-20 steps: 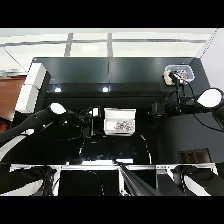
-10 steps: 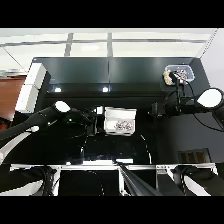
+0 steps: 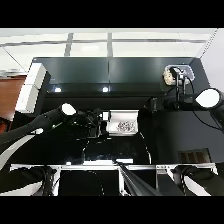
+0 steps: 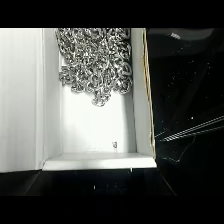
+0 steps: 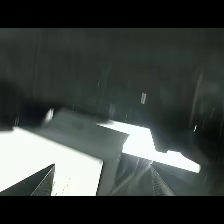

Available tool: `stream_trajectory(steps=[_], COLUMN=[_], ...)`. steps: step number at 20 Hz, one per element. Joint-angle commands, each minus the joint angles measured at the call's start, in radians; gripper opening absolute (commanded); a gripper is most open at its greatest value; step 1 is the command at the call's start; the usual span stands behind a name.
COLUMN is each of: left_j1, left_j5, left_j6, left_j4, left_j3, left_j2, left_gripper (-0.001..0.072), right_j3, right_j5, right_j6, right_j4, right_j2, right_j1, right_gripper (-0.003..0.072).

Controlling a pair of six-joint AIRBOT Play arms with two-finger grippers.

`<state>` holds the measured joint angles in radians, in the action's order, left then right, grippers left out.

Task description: Fold the box and place the chain.

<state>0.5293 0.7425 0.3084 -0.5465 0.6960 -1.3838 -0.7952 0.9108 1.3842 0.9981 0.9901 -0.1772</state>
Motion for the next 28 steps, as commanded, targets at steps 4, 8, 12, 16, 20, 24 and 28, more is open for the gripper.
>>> stream_trajectory(steps=[4,8,12,16,20,24,28], left_j1=[0.006,0.006,0.006,0.006,0.006,0.006,0.006], left_j5=[-0.026,-0.026,-0.026,-0.026,-0.026,-0.026,-0.026], left_j6=[-0.004,-0.004,-0.004,-0.005,-0.005,-0.005,-0.005], left_j4=[-0.011,-0.011,-0.011,-0.011,-0.012,-0.012,-0.012], left_j3=[0.000,0.000,0.000,0.000,0.000,0.000,0.000], left_j2=[-0.001,-0.001,-0.001,-0.001,-0.001,-0.001,-0.001], left_gripper=[0.0382,0.0382,0.0382,0.0382,0.0383,0.0383,0.0383], right_j3=[0.000,-0.037,-0.095,-0.016,0.044,0.049,0.049], right_j5=[-0.123,0.035,0.147,0.107,0.079,0.053,0.087], right_j6=[-0.422,-1.020,-1.097,-1.180,-1.225,-1.224,-1.220], right_j4=[-0.254,-0.261,-0.275,-0.271,-0.264,-0.264,-0.264], right_j2=[0.158,0.154,0.153,0.153,0.153,0.154,0.154], right_j1=[-0.061,-0.127,-0.132,-0.165,-0.174,-0.174,-0.174], right_gripper=[0.0703,0.0703,0.0703,0.0703,0.0703,0.0703,0.0211])
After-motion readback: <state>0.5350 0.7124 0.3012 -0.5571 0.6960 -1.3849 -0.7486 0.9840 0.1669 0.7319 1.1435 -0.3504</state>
